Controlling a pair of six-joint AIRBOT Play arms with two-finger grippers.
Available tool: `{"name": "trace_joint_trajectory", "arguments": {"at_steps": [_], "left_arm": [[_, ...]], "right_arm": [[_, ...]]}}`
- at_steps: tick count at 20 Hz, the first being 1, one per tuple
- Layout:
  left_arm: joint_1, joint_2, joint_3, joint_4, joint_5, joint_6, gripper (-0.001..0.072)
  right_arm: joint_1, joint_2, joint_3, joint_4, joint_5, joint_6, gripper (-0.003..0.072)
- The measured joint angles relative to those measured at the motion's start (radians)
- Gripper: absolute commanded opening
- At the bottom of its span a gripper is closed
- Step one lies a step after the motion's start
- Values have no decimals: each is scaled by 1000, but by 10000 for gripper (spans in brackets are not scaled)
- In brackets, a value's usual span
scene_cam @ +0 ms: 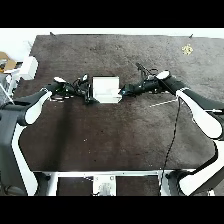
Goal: Fold the box and place the chain.
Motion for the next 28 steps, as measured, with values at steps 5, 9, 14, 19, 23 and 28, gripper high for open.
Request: {"name": "trace_joint_trajectory", "arguments": {"at_steps": [5, 9, 14, 19, 23, 28], "left_arm": [[0, 0, 0, 0, 0, 0, 346], [0, 0, 0, 0, 1, 0, 345], [0, 0, 0, 0, 0, 1, 346], [0, 0, 0, 0, 0, 0, 346], [0, 0, 0, 0, 0, 0, 346], [0, 0, 0, 0, 0, -1, 345]], "right_arm": [[76, 0, 71, -189, -59, 129, 438], [122, -1, 89, -304, -100, 214, 438], [146, -3, 94, -397, -139, 297, 438], [196, -23, 150, -542, -117, 411, 438], [246, -92, 285, -715, 1, 534, 437], [309, -145, 399, -906, 101, 667, 434]]}}
